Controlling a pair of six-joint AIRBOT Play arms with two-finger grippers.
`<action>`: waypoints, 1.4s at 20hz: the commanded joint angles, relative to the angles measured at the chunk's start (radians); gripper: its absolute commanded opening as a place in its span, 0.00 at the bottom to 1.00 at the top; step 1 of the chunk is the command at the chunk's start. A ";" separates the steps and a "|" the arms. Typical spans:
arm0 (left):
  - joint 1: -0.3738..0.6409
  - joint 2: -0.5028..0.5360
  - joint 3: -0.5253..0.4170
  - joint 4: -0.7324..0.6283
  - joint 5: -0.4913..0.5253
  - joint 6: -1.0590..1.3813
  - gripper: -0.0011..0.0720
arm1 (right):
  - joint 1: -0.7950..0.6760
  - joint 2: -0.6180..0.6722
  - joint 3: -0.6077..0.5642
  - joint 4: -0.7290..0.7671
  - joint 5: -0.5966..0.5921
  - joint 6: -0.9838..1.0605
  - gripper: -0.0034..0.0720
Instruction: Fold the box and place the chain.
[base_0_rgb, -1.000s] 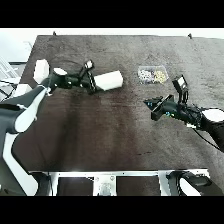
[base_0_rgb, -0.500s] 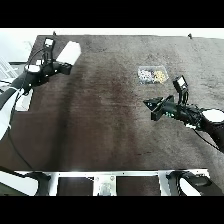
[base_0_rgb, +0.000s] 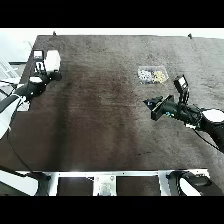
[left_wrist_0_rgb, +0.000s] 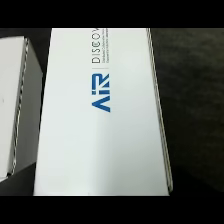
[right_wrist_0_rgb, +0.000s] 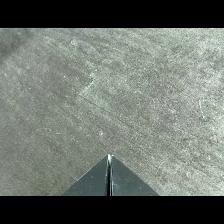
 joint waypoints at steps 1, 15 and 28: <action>-0.001 -0.013 -0.005 0.003 0.047 -0.062 0.04 | 0.001 -0.001 -0.001 0.008 0.000 0.003 0.06; -0.051 0.000 0.001 0.014 0.023 -0.065 0.04 | 0.001 -0.001 -0.001 0.008 -0.064 0.002 0.06; -0.068 -0.066 0.001 0.014 0.027 -0.104 0.04 | 0.001 -0.001 -0.001 0.007 -0.070 0.002 0.06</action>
